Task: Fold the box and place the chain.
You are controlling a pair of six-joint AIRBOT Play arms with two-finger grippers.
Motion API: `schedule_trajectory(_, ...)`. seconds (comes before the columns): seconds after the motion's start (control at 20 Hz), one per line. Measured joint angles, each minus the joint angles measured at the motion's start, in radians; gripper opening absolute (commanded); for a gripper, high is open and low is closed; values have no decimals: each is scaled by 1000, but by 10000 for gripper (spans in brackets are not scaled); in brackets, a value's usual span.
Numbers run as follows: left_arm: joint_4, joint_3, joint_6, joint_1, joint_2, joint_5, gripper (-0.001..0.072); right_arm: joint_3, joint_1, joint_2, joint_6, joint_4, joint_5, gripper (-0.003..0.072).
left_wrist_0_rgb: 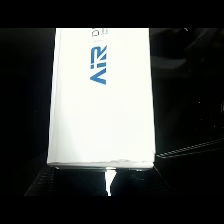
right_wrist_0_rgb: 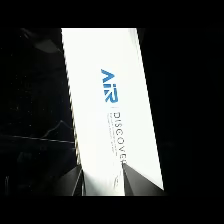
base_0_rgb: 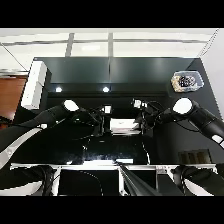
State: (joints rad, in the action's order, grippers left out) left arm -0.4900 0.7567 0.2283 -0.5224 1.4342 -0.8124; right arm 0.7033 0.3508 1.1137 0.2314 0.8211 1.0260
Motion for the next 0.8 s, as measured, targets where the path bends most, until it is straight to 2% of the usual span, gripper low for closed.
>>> schedule_trajectory(0.5, 0, 0, -1, 0, 1, -2, 353, 18, -1, -6, 91, 25, 43, 284)
schedule_trajectory(0.75, 0, 0, -3, 0, 1, 0, 353, 39, -39, -48, 173, 19, 67, 281)
schedule_trajectory(0.8, 0, 0, -2, 0, 1, 0, 353, 40, -57, -59, 198, 7, 76, 191)
